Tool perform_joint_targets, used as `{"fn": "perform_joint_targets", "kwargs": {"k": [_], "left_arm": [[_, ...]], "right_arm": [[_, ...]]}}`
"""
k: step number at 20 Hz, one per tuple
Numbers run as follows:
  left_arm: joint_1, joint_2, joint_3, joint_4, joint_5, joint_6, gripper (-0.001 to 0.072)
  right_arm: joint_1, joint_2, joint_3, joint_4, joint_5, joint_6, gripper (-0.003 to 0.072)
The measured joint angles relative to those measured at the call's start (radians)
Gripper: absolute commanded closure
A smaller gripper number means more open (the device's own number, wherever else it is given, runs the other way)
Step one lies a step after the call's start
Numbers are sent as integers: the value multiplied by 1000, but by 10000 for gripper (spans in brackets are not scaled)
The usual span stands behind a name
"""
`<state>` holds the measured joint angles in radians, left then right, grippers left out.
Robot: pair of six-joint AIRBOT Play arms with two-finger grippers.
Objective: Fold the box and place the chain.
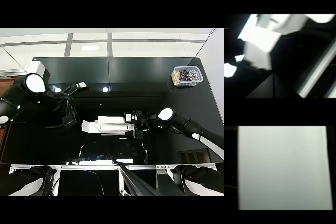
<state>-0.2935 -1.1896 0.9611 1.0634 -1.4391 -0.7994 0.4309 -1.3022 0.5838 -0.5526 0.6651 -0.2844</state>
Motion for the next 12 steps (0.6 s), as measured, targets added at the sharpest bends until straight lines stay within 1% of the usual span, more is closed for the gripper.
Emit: {"fn": "perform_joint_targets", "kwargs": {"k": [2, 4, 5, 7, 9, 12], "left_arm": [[-29, 10, -79, -154, 11, -26, 687], [-82, 15, -163, -289, 98, -19, 686], [-110, 17, -196, -357, 153, 10, 686], [-149, 19, -237, -475, 286, 80, 686], [-170, 19, -256, -584, 440, 140, 686], [-183, 19, -263, -657, 653, 192, 686]], "right_arm": [[0, 0, 0, 0, 0, 0, 192], [0, 0, 0, 0, 0, 0, 193], [0, 0, 0, 0, 0, 0, 219], [0, 0, 0, 0, 0, 0, 373], [0, 0, 0, 0, 1, 0, 381], [0, 0, 0, 0, 2, 0, 380]]}}
